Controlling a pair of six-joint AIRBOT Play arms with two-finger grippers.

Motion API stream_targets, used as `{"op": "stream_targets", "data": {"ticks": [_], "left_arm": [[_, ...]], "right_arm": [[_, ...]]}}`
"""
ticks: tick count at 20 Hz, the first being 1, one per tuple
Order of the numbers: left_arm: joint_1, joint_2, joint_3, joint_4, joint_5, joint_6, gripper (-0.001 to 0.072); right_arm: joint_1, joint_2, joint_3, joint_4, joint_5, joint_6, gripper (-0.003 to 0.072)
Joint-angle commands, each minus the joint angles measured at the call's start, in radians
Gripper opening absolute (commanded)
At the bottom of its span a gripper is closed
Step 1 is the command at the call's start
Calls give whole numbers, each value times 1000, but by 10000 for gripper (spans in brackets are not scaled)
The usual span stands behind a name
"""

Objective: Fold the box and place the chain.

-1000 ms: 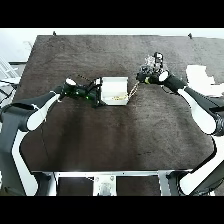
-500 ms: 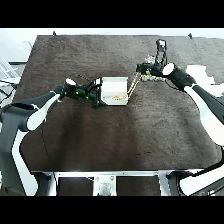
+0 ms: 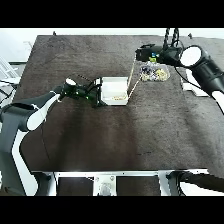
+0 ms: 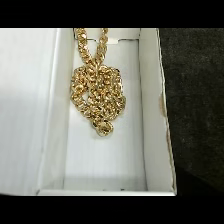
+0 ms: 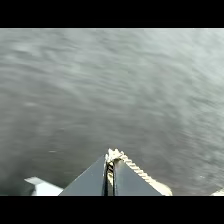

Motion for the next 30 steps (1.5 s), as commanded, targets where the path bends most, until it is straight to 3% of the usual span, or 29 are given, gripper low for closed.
{"op": "stream_targets", "data": {"ticks": [1,4,9,13,14,15,16,20,25,30], "left_arm": [[0,1,0,0,0,1,310],[0,1,0,0,1,1,310],[0,1,0,0,1,1,310],[0,1,0,0,2,1,310],[0,1,0,0,1,1,310],[0,1,0,0,2,1,310],[0,1,0,0,2,1,310],[0,1,0,0,3,1,310],[0,1,0,0,3,1,310],[0,1,0,0,4,1,310]], "right_arm": [[70,66,-3,-5,84,0,7],[139,65,-58,-5,56,-3,8],[196,10,-300,-3,-265,1,8],[212,-111,-381,31,-319,1,21],[212,-139,-381,45,-320,2,167],[212,-156,-381,55,-319,1,462],[212,-159,-381,56,-319,0,577],[172,-113,-379,56,-320,-2,575],[3,-78,-377,65,-357,66,574],[-128,-206,-305,107,-333,122,574]]}}
